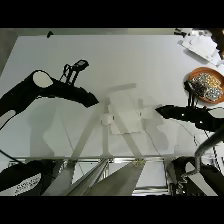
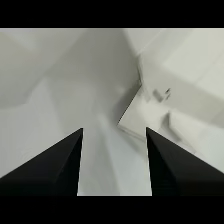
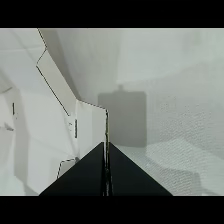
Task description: Fold the box and place the chain.
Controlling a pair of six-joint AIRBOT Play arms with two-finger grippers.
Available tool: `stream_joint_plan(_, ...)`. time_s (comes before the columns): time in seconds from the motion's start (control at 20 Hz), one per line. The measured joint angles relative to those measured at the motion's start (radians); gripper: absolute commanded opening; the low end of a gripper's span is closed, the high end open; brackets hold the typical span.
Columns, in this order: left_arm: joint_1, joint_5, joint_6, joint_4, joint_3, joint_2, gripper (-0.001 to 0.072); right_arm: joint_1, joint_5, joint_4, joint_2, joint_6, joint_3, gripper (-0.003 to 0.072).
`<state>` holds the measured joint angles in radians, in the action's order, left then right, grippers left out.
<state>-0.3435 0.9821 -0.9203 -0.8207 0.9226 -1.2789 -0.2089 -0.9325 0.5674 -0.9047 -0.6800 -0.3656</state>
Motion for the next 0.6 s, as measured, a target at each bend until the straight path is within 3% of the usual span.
stream_joint_plan(0.2,0.013,-0.016,0.205,0.232,0.010,-0.159,0.0460,0.070,0.016,0.000,0.000,0.007,0.000,0.0003)
stream_joint_plan(0.35,0.039,0.048,0.304,0.342,0.027,-0.275,0.0621,0.148,0.069,0.002,0.000,0.007,0.000,0.0003)
stream_joint_plan(0.4,0.051,0.079,0.322,0.359,0.031,-0.301,0.0641,0.168,0.089,0.004,0.000,0.002,0.000,0.0003)
stream_joint_plan(0.6,0.110,0.226,0.396,0.379,0.038,-0.355,0.0631,0.203,0.139,0.007,0.000,-0.025,0.000,0.0003)
